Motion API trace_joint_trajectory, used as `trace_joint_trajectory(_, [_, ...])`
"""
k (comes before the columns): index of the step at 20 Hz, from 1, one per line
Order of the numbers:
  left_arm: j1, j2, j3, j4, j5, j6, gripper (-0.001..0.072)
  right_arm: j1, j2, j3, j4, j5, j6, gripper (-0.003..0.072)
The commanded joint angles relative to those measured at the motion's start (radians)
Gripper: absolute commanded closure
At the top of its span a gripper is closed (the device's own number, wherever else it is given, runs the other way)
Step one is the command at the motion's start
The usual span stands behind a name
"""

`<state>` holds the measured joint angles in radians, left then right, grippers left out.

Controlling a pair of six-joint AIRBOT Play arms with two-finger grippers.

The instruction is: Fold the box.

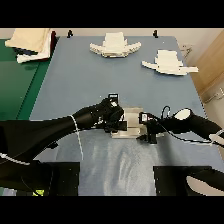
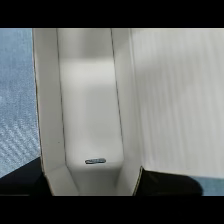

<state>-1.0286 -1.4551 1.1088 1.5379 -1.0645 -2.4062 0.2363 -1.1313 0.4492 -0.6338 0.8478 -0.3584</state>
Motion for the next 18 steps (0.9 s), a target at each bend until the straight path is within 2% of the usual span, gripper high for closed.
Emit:
trace_joint_trajectory(1, [-0.001,-0.003,0.001,0.026,-0.028,-0.018,0.0692,0.001,0.000,0.000,0.002,-0.001,-0.001,0.0083])
trace_joint_trajectory(2, [-0.003,-0.004,0.002,0.028,-0.028,-0.018,0.0690,0.001,0.000,0.000,0.002,-0.001,-0.001,0.0083])
trace_joint_trajectory(3, [-0.003,-0.003,0.002,0.031,-0.026,-0.017,0.0588,0.001,0.000,0.000,0.002,-0.001,-0.001,0.0083])
trace_joint_trajectory(4, [-0.006,-0.004,0.003,0.035,-0.028,-0.019,0.0310,0.001,0.000,0.000,0.002,-0.001,-0.001,0.0082])
trace_joint_trajectory(5, [-0.006,-0.003,0.005,0.035,-0.032,-0.019,0.0281,0.001,0.000,0.000,0.002,-0.001,-0.001,0.0083])
trace_joint_trajectory(18, [-0.006,-0.008,0.027,0.091,-0.044,-0.075,0.0289,0.001,0.000,0.000,0.002,-0.001,-0.001,0.0083])
